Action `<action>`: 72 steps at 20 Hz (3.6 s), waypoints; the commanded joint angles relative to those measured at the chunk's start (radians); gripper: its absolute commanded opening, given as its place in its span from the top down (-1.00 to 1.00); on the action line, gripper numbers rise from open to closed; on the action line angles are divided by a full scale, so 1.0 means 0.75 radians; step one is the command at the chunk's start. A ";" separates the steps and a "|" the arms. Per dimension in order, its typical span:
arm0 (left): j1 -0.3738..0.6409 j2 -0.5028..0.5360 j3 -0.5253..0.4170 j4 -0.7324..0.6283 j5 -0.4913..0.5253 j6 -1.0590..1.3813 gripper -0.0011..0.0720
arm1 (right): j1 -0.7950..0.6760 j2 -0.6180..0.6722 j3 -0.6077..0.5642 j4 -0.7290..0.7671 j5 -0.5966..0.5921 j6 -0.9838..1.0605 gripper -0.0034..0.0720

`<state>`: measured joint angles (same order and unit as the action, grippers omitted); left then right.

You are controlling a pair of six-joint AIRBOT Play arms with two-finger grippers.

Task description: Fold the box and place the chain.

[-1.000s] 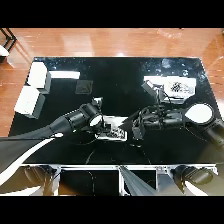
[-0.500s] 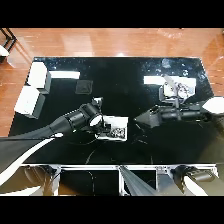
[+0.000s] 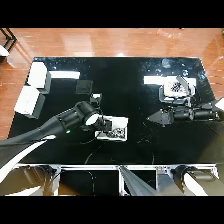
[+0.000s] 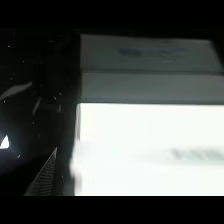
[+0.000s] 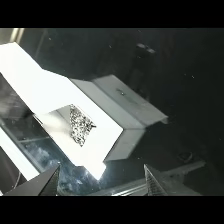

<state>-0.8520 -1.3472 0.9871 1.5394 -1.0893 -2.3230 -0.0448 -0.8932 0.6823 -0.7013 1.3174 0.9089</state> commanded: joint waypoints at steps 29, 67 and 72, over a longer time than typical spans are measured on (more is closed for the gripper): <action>0.932 0.642 -0.573 -0.652 -0.096 1.253 -0.77 | 0.708 -0.565 0.626 -0.397 -0.270 0.126 -0.97; 0.931 0.632 -0.574 -0.631 -0.088 1.254 -0.75 | 0.974 -0.606 0.626 -0.609 -0.048 -0.055 0.02; 0.931 0.632 -0.574 -0.621 -0.087 1.255 -0.75 | 1.018 -0.606 0.626 -0.649 -0.045 -0.055 0.28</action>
<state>-0.1539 -0.8726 0.5575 1.0676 -1.1549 -1.3823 0.7044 -1.3476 1.1515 -1.1713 1.2774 0.8669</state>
